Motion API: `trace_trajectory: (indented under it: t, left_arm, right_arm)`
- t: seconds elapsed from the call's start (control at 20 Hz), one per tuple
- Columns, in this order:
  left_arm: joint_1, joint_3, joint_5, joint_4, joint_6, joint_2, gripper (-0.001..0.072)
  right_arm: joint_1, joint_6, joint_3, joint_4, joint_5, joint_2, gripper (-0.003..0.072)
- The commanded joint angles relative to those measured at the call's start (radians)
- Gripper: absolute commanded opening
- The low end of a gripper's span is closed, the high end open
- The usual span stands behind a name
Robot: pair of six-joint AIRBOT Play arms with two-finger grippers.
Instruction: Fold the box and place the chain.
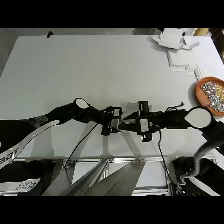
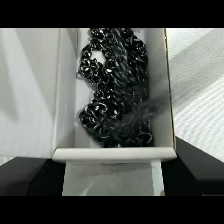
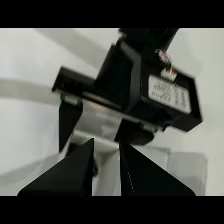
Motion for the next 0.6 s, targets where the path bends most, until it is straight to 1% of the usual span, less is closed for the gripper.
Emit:
trace_trajectory:
  t: [0.0, 0.1, 0.15, 0.2, 0.25, 0.35, 0.4, 0.45, 0.5, 0.55]
  left_arm:
    - [0.0, 0.0, 0.0, 0.0, 0.0, 0.0, 0.0273]
    - [0.0, 0.0, 0.0, 0.0, 0.0, 0.0, 0.0273]
    - [0.0, 0.0, 0.0, 0.0, 0.0, 0.0, 0.0273]
    - [0.0, 0.0, 0.0, 0.0, 0.0, 0.0, 0.0273]
    - [0.0, 0.0, 0.0, 0.0, 0.0, 0.0, 0.0273]
    - [0.0, 0.0, 0.0, 0.0, 0.0, 0.0, 0.0273]
    - [0.0, 0.0, 0.0, 0.0, 0.0, 0.0, 0.0273]
    - [0.0, 0.0, 0.0, 0.0, 0.0, 0.0, 0.0273]
    - [0.0, 0.0, 0.0, 0.0, 0.0, 0.0, 0.0273]
    - [0.0, 0.0, 0.0, 0.0, 0.0, 0.0, 0.0273]
  right_arm:
    - [0.008, 0.039, 0.0, -0.157, -0.015, -0.01, 0.0186]
    - [0.008, 0.09, 0.0, -0.257, -0.01, 0.062, 0.0186]
    - [-0.005, 0.14, 0.0, -0.316, 0.008, 0.102, 0.0185]
    - [-0.036, 0.187, 0.0, -0.357, 0.049, 0.137, 0.0185]
    - [-0.077, 0.222, 0.0, -0.383, 0.107, 0.159, 0.0185]
    - [-0.194, 0.256, -0.002, -0.413, 0.278, 0.165, 0.0179]
    - [-0.249, 0.255, -0.013, -0.413, 0.345, 0.162, 0.0143]
    - [-0.293, 0.243, -0.035, -0.413, 0.384, 0.162, 0.0069]
    - [-0.325, 0.206, -0.07, -0.413, 0.397, 0.162, 0.004]
    - [-0.34, 0.17, -0.111, -0.411, 0.379, 0.162, 0.0042]
